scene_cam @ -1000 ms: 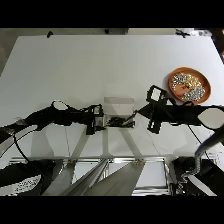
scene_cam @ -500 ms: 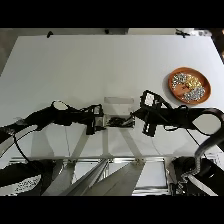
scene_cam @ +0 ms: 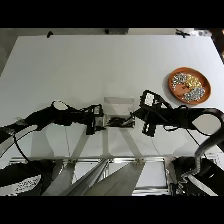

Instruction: Fold the box and place the chain.

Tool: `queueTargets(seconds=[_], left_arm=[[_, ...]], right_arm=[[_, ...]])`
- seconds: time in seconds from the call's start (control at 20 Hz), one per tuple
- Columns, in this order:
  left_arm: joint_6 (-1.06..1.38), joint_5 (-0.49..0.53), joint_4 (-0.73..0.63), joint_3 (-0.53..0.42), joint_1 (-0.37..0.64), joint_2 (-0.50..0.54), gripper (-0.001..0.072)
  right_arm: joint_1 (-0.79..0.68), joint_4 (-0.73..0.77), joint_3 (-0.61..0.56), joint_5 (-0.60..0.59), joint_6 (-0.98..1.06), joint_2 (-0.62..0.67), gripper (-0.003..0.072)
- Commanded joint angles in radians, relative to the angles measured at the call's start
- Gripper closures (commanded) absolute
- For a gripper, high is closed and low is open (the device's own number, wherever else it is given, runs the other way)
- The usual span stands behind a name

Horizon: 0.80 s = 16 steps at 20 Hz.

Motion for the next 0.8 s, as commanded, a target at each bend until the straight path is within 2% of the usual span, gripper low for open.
queueTargets(seconds=[0.0, 0.4, 0.75], left_arm=[[0.000, 0.000, 0.000, 0.000, 0.000, 0.000, 0.0440], [0.000, 0.000, 0.000, 0.000, 0.000, 0.000, 0.0440], [0.000, 0.000, 0.000, 0.000, 0.000, 0.000, 0.0440]], right_arm=[[0.001, 0.004, 0.000, 0.000, 0.000, 0.001, 0.0680], [0.011, 0.056, 0.000, -0.004, 0.000, -0.034, 0.0680], [0.107, 0.121, 0.000, -0.171, 0.000, -0.175, 0.0680]])
